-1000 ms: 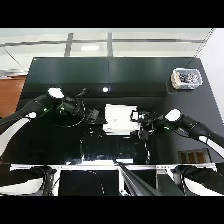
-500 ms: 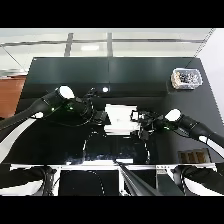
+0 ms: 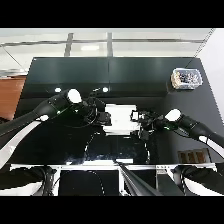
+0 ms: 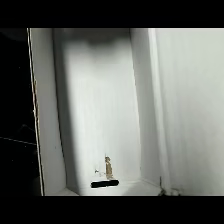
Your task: Fold the box and place the chain.
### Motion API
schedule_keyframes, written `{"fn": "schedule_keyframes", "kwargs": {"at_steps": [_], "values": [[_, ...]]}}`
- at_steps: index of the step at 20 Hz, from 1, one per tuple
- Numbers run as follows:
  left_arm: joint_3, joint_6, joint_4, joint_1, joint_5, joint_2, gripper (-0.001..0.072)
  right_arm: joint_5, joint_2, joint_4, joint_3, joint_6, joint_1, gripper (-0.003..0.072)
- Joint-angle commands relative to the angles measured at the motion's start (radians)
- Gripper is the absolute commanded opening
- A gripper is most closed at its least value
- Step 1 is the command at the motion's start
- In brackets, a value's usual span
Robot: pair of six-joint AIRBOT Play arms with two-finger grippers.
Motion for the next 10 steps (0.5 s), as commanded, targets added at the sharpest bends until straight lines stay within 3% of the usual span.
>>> {"fn": "schedule_keyframes", "kwargs": {"at_steps": [1, 5, 10], "values": [[0.001, -0.085, 0.084, -0.015, 0.013, 0.001, 0.0502, 0.0, -0.001, 0.0, 0.0, 0.0, 0.0, 0.0228], [0.013, -0.182, 0.188, -0.042, 0.014, 0.001, 0.0502, 0.0, -0.001, 0.0, 0.0, 0.0, 0.0, 0.0228], [0.099, -0.455, 0.525, -0.175, -0.013, -0.001, 0.0502, 0.0, -0.001, 0.0, 0.0, 0.0, 0.0, 0.0228]]}}
